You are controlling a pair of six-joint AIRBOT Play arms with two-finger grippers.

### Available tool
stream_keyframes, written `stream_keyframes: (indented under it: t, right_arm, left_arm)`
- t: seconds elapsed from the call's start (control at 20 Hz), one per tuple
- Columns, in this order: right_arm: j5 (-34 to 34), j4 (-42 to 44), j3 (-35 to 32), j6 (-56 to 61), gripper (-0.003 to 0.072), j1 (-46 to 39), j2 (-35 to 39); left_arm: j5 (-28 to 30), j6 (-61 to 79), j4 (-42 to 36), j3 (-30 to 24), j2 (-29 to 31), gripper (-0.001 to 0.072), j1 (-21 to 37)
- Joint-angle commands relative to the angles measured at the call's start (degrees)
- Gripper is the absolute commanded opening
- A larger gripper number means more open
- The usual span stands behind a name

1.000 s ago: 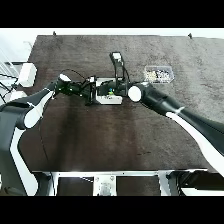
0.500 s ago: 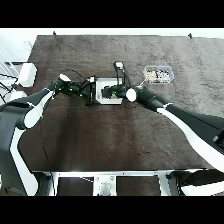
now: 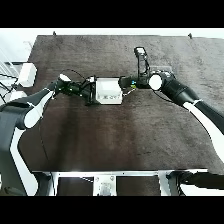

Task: Fold the box and place the chain.

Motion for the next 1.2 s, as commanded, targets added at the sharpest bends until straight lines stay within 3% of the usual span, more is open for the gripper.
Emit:
stream_keyframes:
  t: [0.0,0.25,0.65,0.75,0.8,0.9,1.15]
  right_arm:
    - [-1.3,-3.1,-3.1,0.3,0.0579,-3.6,0.5]
    - [-17.6,1.6,-8.7,7.5,0.0579,-16.0,-3.8]
    - [-18.3,7.7,6.2,3.2,0.0555,-16.9,-22.7]
    - [-18.3,7.7,8.9,3.0,0.0382,-16.9,-24.6]
    - [-17.6,7.9,9.4,3.0,0.0349,-16.9,-24.9]
    - [-16.0,7.8,9.3,2.6,0.0014,-16.9,-24.5]
    - [-7.0,7.0,9.3,-1.5,0.0012,-16.1,-13.9]
  left_arm:
    - [0.0,0.0,0.0,0.0,0.0,0.0525,0.1]
    - [0.0,0.0,0.0,0.0,0.0,0.0525,0.1]
    - [0.0,0.0,0.0,0.0,0.0,0.0525,0.1]
    - [0.0,0.0,0.0,0.0,0.0,0.0525,0.1]
    - [0.0,0.0,0.0,0.0,0.0,0.0525,0.1]
    - [0.0,0.0,0.0,0.0,0.0,0.0525,0.1]
    - [0.0,0.0,0.0,0.0,0.0,0.0525,0.1]
